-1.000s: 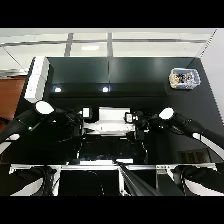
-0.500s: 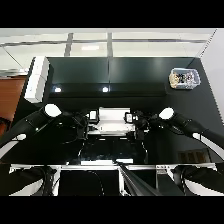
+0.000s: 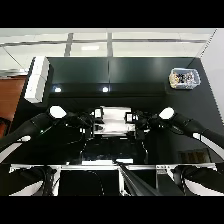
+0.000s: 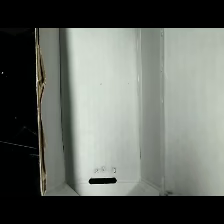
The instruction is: Fold the box and place the chain.
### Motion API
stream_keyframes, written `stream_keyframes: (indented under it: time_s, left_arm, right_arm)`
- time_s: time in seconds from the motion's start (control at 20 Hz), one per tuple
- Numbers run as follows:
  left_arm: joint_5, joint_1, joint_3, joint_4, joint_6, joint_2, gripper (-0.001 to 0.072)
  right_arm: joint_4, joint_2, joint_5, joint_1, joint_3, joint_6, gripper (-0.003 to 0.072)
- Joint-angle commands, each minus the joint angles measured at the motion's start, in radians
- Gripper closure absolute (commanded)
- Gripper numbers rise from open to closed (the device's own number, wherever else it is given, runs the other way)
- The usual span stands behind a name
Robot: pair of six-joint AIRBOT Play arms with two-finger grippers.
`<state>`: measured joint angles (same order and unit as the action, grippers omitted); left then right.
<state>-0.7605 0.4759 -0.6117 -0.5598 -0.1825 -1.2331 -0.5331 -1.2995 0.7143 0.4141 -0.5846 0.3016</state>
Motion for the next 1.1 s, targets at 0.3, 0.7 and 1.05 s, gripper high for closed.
stream_keyframes:
  time_s: [0.3,0.7,1.05]
  left_arm:
    - [-0.001,0.005,0.000,0.018,0.016,-0.005,0.0308]
    - [-0.010,-0.014,-0.039,-0.181,0.251,0.073,0.0685]
    - [-0.174,-0.322,-0.053,-0.591,1.152,0.241,0.0683]
  right_arm:
    - [0.000,0.000,0.000,0.000,-0.001,0.000,0.0610]
    - [0.000,0.000,0.000,0.000,-0.001,0.000,0.0611]
    - [0.000,0.000,0.000,0.000,-0.001,0.000,0.0611]
